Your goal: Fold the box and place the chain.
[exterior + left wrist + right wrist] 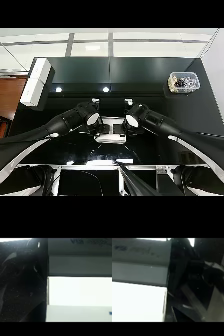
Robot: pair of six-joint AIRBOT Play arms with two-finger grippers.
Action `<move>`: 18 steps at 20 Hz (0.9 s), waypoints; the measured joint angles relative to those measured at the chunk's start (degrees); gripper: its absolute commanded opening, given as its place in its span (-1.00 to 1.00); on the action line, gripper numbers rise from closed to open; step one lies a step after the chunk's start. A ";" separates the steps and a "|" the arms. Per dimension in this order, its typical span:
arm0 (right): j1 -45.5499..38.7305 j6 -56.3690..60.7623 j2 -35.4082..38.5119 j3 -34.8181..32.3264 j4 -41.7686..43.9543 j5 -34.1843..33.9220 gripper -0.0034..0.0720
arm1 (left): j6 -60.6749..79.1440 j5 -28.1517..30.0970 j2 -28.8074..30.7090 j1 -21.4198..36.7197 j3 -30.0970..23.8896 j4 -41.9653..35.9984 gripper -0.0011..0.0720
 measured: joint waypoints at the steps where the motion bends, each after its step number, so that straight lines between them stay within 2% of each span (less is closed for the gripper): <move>1: 0.00 -1.27 1.60 0.00 -0.52 0.00 -0.20 | 0.00 0.00 0.00 0.00 0.00 0.00 -0.90; 5: -0.07 -6.45 12.11 -0.02 -5.09 2.05 -0.21 | -0.02 0.02 0.02 0.00 0.00 -0.07 -0.90; 8: -1.79 -7.08 18.86 0.00 -21.44 5.38 -0.20 | -0.02 0.04 0.00 0.00 0.00 -0.11 -0.90; 11: -11.10 -7.30 21.22 -0.50 -37.11 5.05 -0.21 | -0.07 0.11 0.02 0.00 0.00 -0.17 -0.90; 14: -26.95 -7.28 19.52 -0.24 -41.29 -4.48 -0.19 | -0.09 0.17 0.00 0.00 0.00 -0.20 -0.90; 15: -32.15 -7.19 17.94 0.70 -40.50 -7.69 0.26 | -0.09 0.20 0.00 0.00 0.00 -0.20 -0.90; 16: -37.51 -7.13 15.54 2.49 -38.23 -10.01 0.84 | -0.09 0.20 0.02 0.00 0.00 -0.20 -0.90; 18: -46.95 -10.93 9.05 8.24 -29.05 -12.37 0.84 | -0.11 0.20 0.02 0.00 0.00 -0.20 -0.90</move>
